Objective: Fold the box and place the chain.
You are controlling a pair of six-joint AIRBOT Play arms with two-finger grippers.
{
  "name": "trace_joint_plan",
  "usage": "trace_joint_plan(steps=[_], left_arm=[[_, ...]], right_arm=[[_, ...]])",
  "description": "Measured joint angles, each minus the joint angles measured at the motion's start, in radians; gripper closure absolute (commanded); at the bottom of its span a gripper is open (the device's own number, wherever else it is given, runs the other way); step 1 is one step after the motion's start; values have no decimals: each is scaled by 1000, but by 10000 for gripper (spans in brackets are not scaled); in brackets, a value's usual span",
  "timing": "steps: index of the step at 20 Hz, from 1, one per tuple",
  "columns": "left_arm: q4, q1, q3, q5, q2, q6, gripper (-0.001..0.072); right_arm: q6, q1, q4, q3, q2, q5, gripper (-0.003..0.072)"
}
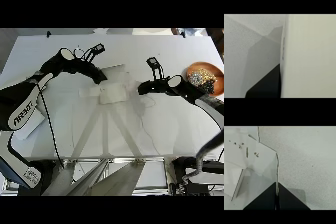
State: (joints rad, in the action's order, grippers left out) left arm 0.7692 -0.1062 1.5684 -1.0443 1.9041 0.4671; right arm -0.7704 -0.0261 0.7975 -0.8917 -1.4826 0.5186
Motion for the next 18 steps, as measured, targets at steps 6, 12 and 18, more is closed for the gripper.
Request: trace_joint_plan(steps=[6, 12, 18], left_arm=[[2, 0, -1, 2, -32, -25, 700], [-7, 0, 0, -132, -98, -196, 705], [-47, -4, -12, -312, -125, -304, 709]], right_arm=[[-18, 0, -5, 0, 55, 15, 247], [-37, 34, 78, 1, 235, 56, 248], [-114, 132, 218, 1, 430, 158, 250]])
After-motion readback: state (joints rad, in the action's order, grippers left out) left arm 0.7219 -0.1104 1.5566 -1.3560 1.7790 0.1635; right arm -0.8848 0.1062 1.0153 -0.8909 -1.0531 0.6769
